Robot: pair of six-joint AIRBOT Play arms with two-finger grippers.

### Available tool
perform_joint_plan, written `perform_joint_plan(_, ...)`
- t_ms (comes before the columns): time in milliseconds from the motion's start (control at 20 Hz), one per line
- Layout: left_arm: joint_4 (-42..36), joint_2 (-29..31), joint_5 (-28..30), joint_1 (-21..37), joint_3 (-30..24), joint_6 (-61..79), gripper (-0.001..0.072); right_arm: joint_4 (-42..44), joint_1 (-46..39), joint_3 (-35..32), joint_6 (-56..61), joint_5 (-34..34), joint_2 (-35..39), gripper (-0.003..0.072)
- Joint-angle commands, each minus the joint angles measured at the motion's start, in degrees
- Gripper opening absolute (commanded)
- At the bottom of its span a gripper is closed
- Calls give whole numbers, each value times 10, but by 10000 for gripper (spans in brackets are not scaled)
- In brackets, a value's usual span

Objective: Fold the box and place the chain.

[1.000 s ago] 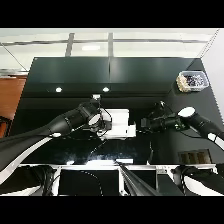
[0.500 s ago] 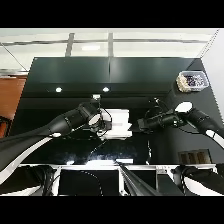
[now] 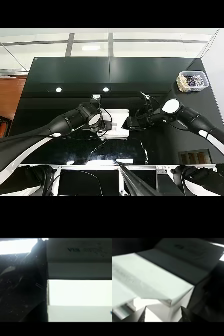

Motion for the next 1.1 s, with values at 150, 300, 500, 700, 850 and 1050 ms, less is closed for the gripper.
perform_joint_plan(150,0,0,1,0,0,0,25,-223,89,64,226,-33,-6,495)
perform_joint_plan(300,0,0,0,0,0,0,25,-266,111,82,311,-15,-23,495)
perform_joint_plan(500,0,0,0,0,0,0,25,-354,145,126,393,29,-56,495)
perform_joint_plan(700,0,0,0,0,0,0,25,-415,177,158,465,78,-84,494)
perform_joint_plan(850,0,0,0,0,0,0,26,-422,200,179,492,100,-108,461)
perform_joint_plan(1050,0,0,-1,0,0,0,25,-423,204,186,531,111,-116,328)
